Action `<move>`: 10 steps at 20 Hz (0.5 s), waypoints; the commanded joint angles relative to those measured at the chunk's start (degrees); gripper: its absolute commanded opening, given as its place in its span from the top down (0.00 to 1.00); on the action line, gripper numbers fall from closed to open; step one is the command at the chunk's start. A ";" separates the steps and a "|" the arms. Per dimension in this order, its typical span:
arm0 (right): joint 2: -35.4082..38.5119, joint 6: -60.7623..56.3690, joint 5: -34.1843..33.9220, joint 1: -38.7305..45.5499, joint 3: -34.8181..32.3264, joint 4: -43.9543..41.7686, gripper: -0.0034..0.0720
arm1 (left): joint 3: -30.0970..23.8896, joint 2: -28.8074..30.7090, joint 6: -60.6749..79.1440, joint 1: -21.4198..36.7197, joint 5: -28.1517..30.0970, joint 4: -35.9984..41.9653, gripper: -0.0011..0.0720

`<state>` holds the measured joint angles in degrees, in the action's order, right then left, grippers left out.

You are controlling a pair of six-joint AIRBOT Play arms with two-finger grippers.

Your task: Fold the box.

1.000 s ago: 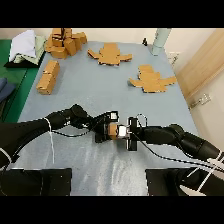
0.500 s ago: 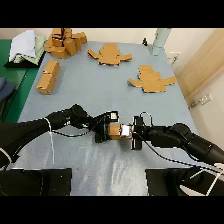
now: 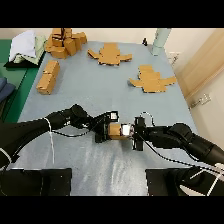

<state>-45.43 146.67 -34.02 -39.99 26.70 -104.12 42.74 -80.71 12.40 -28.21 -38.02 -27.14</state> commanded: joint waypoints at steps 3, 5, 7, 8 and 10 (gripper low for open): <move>0.02 -0.31 -0.70 0.02 -0.33 0.15 0.94 | 0.00 -0.02 0.00 0.00 0.02 -0.02 0.35; 0.00 -0.31 -0.72 0.02 -0.85 0.13 0.94 | 0.00 -0.02 0.02 0.00 0.02 -0.02 0.35; 0.15 -0.28 -0.50 0.02 -0.83 0.15 0.94 | 0.00 -0.02 0.00 0.00 0.02 -0.02 0.35; 0.26 -0.28 -0.31 0.02 -0.81 0.15 0.94 | 0.00 -0.02 0.02 0.00 0.02 -0.02 0.35; 1.16 -0.28 -0.07 0.00 -0.76 0.17 0.94 | 0.00 -0.02 0.00 0.02 0.02 -0.02 0.35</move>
<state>-44.99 146.41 -34.57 -40.01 25.96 -103.85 42.74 -80.71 12.40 -28.21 -38.02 -27.14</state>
